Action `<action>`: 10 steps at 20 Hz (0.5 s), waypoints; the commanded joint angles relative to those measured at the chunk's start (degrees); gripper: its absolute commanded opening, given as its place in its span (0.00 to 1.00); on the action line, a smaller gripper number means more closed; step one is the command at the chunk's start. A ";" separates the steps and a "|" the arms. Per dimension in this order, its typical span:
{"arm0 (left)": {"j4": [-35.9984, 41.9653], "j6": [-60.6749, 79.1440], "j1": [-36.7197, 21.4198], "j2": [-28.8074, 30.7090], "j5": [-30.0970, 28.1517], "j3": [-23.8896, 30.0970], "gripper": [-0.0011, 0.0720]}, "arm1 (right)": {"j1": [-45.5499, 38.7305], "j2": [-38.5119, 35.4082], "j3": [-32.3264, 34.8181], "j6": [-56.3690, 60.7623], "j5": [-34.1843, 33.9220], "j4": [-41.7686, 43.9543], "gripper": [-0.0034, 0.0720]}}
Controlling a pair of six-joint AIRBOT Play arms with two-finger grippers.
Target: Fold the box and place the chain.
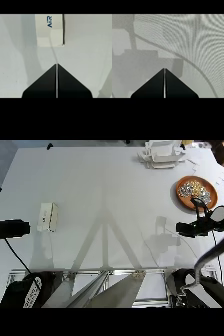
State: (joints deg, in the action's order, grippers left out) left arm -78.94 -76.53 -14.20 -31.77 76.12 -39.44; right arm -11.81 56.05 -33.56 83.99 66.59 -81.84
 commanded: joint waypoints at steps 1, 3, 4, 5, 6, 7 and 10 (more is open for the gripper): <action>0.02 0.22 0.02 2.56 2.01 0.02 0.02 | -0.04 0.02 0.00 0.02 0.00 0.00 0.07; 0.00 0.22 0.02 2.56 1.95 0.02 0.02 | -0.04 0.02 0.00 0.02 0.00 0.00 0.07; 0.02 0.22 0.02 2.56 1.92 0.02 0.02 | -0.04 0.02 0.00 0.02 0.00 0.00 0.07; 0.02 0.22 0.02 2.56 1.86 0.02 0.02 | -0.04 0.02 0.00 0.02 0.02 0.00 0.07; 0.02 0.22 0.02 2.56 1.75 0.02 0.02 | -0.04 0.02 0.00 0.02 0.00 0.00 0.07; 0.04 0.22 0.02 2.56 1.66 0.02 0.02 | -0.04 0.02 0.00 0.02 0.00 0.00 0.07; 0.04 0.20 0.02 2.56 1.33 0.02 0.02 | -0.04 0.02 0.00 0.02 0.00 0.00 0.07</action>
